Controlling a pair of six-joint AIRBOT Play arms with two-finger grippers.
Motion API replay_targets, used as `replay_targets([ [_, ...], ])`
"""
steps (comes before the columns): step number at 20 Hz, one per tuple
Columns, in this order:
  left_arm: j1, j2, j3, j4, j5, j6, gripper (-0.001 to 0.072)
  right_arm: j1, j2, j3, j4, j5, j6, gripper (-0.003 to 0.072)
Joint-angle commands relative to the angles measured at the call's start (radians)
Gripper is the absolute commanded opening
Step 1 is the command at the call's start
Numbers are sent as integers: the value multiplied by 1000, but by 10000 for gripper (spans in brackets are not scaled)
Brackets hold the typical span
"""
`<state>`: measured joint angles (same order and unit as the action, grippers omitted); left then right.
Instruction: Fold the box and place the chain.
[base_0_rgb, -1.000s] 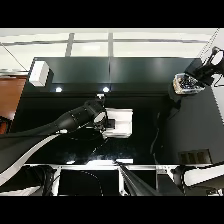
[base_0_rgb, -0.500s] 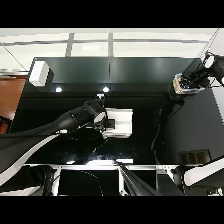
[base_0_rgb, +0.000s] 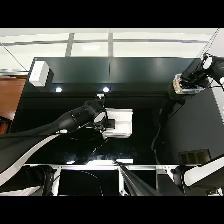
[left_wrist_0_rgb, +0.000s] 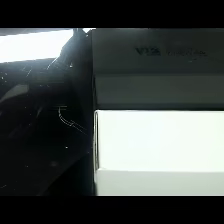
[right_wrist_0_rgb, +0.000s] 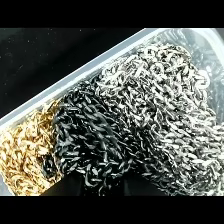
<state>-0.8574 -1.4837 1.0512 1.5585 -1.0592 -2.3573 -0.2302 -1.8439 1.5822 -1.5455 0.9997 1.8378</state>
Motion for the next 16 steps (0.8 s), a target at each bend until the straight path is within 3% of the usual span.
replay_targets([
  [1,1,0,0,0,0,1,27,0,0,19,1,32,-18,51],
  [2,1,0,0,0,0,1,27,0,6,32,1,47,-29,8],
  [7,1,0,0,0,0,1,26,0,49,114,0,119,-121,7],
  [16,1,0,0,0,0,1,26,0,217,120,3,197,-209,7],
])
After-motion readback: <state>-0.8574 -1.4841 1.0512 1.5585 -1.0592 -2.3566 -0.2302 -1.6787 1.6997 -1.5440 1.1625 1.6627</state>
